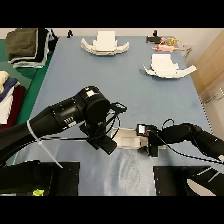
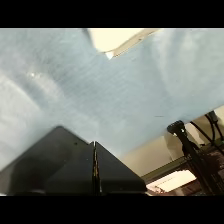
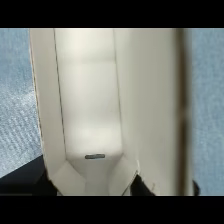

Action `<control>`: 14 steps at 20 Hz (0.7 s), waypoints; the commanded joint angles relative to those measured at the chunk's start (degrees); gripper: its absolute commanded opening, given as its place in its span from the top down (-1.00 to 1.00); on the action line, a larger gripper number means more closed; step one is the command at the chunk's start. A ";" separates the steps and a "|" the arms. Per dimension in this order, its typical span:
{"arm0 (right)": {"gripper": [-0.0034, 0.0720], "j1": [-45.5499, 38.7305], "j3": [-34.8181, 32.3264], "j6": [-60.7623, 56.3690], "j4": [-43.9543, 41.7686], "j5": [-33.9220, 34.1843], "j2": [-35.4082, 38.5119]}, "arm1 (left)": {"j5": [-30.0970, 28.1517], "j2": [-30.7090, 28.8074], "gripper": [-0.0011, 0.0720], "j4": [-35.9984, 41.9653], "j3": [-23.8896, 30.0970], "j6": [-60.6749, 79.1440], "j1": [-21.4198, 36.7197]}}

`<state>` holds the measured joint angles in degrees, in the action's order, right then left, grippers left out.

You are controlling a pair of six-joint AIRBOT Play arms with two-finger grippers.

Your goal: Fold the box.

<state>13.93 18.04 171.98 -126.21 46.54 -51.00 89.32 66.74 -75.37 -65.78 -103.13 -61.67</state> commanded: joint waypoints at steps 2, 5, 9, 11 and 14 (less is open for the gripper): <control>-0.43 0.02 0.04 -0.02 -0.02 0.00 -0.02 | -8.66 -6.12 0.94 2.60 4.04 7.93 0.35; -0.43 0.02 0.02 0.00 -0.02 0.00 -0.02 | -12.33 -15.50 0.94 6.01 12.15 12.85 0.96; -0.43 0.02 0.04 0.00 -0.02 0.00 -0.02 | -16.94 -30.01 0.94 21.75 25.07 24.92 11.26; -0.43 0.02 0.04 0.00 -0.02 0.00 0.00 | -16.13 -34.49 0.94 29.20 29.79 32.52 18.95; -0.43 0.02 0.02 0.00 -0.02 0.00 -0.02 | -9.25 -36.04 0.94 38.47 34.36 44.83 30.80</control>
<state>13.96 18.04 171.98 -126.21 46.54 -51.00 76.09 34.11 -47.90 -36.47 -70.87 -40.42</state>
